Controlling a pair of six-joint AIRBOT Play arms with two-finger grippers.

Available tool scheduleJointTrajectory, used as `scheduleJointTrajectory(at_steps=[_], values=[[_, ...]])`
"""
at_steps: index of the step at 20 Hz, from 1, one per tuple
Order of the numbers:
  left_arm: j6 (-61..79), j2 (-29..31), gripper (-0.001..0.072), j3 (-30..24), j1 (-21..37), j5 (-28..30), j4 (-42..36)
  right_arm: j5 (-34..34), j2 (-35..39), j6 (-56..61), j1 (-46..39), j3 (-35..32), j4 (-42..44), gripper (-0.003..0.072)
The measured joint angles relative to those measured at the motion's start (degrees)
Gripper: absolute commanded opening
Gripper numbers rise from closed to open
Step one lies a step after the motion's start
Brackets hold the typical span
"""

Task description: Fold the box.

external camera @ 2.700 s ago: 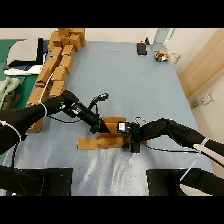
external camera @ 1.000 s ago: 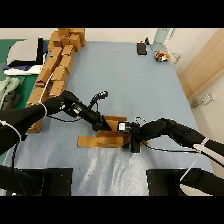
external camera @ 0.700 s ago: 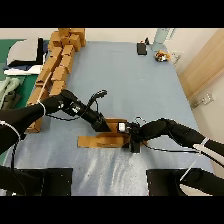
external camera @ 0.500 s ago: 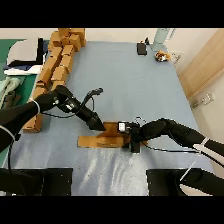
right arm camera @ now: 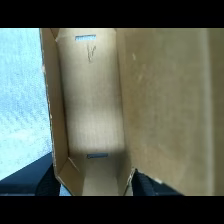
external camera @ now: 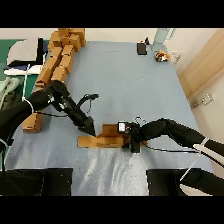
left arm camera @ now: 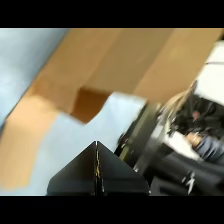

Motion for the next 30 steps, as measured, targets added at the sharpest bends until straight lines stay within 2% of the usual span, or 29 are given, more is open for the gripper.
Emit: scheduleJointTrajectory(at_steps=[6,10,16,22,27,30], values=[[-2.56,-6.14,0.0013,6.38,-4.68,9.84,-4.46,-0.07,0.00,0.02,0.00,0.00,-0.26,0.0418],[-4.94,-10.78,0.0013,11.08,-5.35,14.19,-3.65,-0.07,0.00,0.00,0.00,0.00,-0.26,0.0417],[-8.55,-14.69,0.0013,12.76,-6.01,13.44,1.75,-0.07,0.00,-0.02,0.00,0.00,-0.42,0.0418],[-8.33,-15.78,0.0012,13.05,-6.27,14.43,2.49,-0.04,0.00,-0.04,0.00,0.00,-0.44,0.0417],[0.22,-14.88,0.0011,13.31,-2.54,15.23,-5.20,-0.04,0.00,-0.04,0.00,0.00,-0.46,0.0417],[6.78,-11.28,0.0010,12.37,1.68,14.56,-8.57,-0.04,0.00,-0.04,0.00,0.00,-0.52,0.0417]])
